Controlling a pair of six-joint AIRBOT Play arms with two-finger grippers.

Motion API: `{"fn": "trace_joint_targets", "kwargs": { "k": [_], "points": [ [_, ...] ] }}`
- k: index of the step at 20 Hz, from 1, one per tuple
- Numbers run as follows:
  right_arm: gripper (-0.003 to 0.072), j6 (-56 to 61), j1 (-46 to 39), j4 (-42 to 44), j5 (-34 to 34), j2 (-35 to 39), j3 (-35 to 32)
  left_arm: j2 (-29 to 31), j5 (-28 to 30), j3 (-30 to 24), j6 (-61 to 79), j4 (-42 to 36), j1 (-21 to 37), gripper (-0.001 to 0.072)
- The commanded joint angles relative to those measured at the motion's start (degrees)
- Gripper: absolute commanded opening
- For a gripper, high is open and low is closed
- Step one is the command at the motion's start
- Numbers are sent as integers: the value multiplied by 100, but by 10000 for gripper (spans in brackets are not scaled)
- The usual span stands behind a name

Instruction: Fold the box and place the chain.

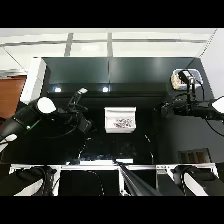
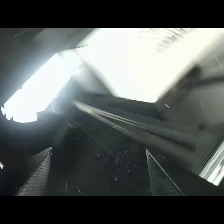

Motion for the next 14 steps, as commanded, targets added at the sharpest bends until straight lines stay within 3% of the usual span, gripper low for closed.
{"fn": "trace_joint_targets", "kwargs": {
  "k": [1,4,6,14],
  "points": [
    [332,28,-2,0,0,4,-4,-175,385,-278,3637,-785,-13,711],
    [332,44,11,0,4,4,-4,-251,765,-238,5272,-916,-238,711],
    [332,46,9,-4,20,4,-4,-479,824,-175,5274,-1377,-236,711],
    [332,44,11,0,-105,4,-4,-1141,957,-13,5276,-1574,-302,711]
  ]
}}
